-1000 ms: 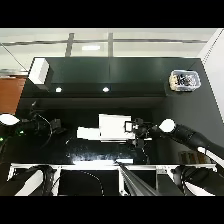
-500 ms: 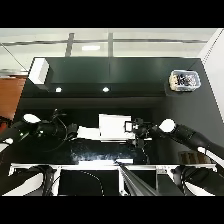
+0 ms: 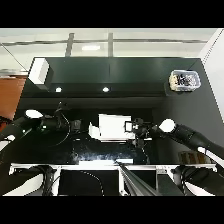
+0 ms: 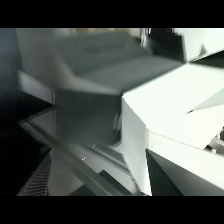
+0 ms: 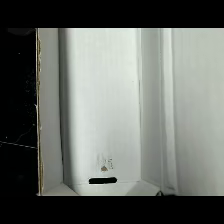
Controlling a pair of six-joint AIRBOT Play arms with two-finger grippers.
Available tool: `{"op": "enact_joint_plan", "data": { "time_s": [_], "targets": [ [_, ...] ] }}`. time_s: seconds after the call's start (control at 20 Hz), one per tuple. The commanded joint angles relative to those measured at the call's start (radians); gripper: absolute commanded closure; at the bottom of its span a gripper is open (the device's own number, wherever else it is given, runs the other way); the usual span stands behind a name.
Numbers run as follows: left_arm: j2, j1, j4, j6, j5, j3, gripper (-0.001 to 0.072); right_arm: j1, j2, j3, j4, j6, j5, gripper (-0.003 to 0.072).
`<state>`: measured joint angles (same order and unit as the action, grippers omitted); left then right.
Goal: Fold the box and place the chain.
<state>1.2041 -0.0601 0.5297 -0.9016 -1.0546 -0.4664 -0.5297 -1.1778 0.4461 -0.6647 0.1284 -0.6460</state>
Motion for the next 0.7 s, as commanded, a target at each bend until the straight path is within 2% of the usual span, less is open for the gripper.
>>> {"op": "enact_joint_plan", "data": {
  "time_s": [0.0, 0.15, 0.35, 0.65],
  "targets": [
    [-0.003, -0.039, -0.012, 0.015, -0.077, -0.057, 0.0, 0.0, -0.001, 0.0, 0.0, 0.0, 0.0, 0.0231],
    [-0.003, -0.144, 0.0, 0.005, -0.048, -0.092, 0.0003, 0.0, -0.001, 0.0, 0.0, 0.0, 0.0, 0.0231],
    [-0.003, -0.263, 0.209, -0.217, 0.067, -0.166, 0.0003, 0.0, -0.001, 0.0, 0.0, 0.0, 0.0, 0.0232],
    [-0.003, -0.448, 0.34, -0.499, 0.166, -0.226, 0.0004, 0.0, -0.001, 0.0, 0.0, -0.001, 0.001, 0.0232]
  ]
}}
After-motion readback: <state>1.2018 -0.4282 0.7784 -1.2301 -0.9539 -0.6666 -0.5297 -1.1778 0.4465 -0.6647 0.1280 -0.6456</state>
